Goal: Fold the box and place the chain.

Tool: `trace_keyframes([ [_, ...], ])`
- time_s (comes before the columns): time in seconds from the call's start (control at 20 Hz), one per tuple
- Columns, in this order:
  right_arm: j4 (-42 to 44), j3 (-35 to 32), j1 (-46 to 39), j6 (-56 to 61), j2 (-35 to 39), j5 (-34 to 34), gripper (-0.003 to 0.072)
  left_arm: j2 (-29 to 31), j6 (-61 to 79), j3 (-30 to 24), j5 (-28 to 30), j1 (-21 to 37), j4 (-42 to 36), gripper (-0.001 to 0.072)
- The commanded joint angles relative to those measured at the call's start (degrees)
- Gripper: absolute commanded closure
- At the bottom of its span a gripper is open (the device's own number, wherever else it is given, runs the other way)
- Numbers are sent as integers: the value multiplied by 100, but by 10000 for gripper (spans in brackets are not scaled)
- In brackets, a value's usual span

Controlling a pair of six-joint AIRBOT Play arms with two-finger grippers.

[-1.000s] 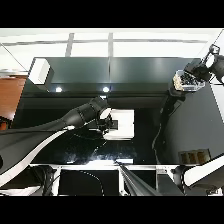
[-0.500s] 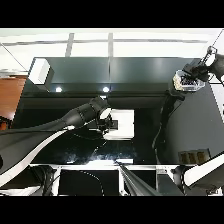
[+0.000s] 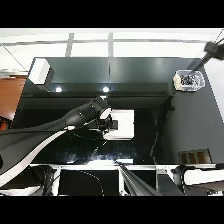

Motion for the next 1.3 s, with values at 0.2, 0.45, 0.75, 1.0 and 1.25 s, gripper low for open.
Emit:
trace_keyframes([
  [0.2, 1825, 26, -520, -804, 1727, 240, 647, -4, -2, -2, 9, 7, 44, 680],
  [0.45, 2319, -39, -354, -820, 2463, 531, 647, -4, 0, -2, 9, 7, 44, 680],
  [0.75, 1980, -1193, 568, -868, 3731, 1001, 647, -4, -2, -2, 13, 7, 44, 680],
  [1.0, 1458, -2487, 1648, -739, 4533, 1858, 647, -7, -2, -2, 11, 7, 44, 680],
  [1.25, 2048, -3342, 2570, -927, 4568, 2413, 646, -7, 0, -2, 13, 4, 44, 680],
])
